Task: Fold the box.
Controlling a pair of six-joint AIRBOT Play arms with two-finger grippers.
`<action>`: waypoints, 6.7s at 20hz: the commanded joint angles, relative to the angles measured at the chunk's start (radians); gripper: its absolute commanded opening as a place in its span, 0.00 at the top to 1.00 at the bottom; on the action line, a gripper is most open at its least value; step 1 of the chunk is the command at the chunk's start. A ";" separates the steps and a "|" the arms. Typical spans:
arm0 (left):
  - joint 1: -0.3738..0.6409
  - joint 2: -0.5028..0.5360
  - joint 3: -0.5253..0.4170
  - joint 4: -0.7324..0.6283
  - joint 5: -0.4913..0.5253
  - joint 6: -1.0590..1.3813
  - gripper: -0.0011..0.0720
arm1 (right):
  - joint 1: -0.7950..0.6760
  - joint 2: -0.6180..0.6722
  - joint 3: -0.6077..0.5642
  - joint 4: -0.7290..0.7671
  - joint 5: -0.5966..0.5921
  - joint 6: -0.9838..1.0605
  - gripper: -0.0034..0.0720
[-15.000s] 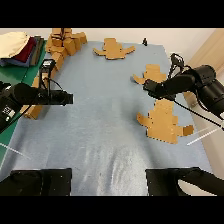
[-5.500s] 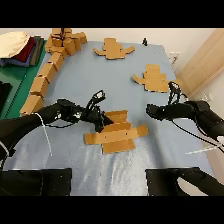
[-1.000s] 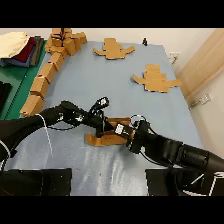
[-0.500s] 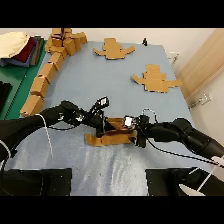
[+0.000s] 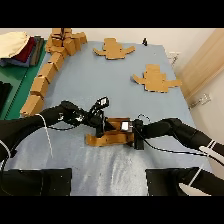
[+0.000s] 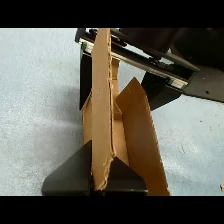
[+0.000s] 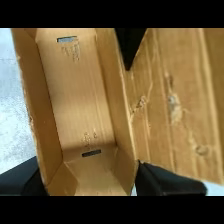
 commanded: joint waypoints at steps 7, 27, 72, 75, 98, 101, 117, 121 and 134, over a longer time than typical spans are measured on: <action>0.000 0.000 0.000 0.000 0.000 0.000 0.97 | -0.002 -0.029 0.000 0.028 0.011 -0.038 0.00; 0.000 0.000 0.000 0.000 0.000 0.000 0.97 | 0.006 -0.011 0.000 0.011 -0.044 -0.035 0.00; 0.000 0.000 0.000 0.000 0.000 0.000 0.97 | 0.013 -0.019 0.006 0.023 -0.006 0.010 0.10; 0.000 0.000 0.000 0.000 0.000 0.000 0.97 | 0.013 -0.019 0.006 0.023 -0.008 0.010 0.10; 0.000 0.000 0.000 0.000 0.000 0.000 0.97 | 0.012 -0.010 0.003 0.024 -0.006 0.010 0.23; 0.000 0.000 0.000 0.000 0.000 0.000 0.97 | 0.010 0.020 0.003 0.019 -0.015 0.011 0.04; 0.000 0.000 0.000 0.000 0.000 0.000 0.97 | 0.006 -0.029 0.002 0.014 0.013 0.010 0.18; 0.000 0.000 0.000 0.000 0.000 0.000 0.97 | 0.006 -0.029 0.002 0.016 0.012 0.010 0.18; 0.000 0.000 0.000 0.000 0.000 0.000 0.97 | 0.006 -0.030 -0.005 0.016 0.014 0.010 0.18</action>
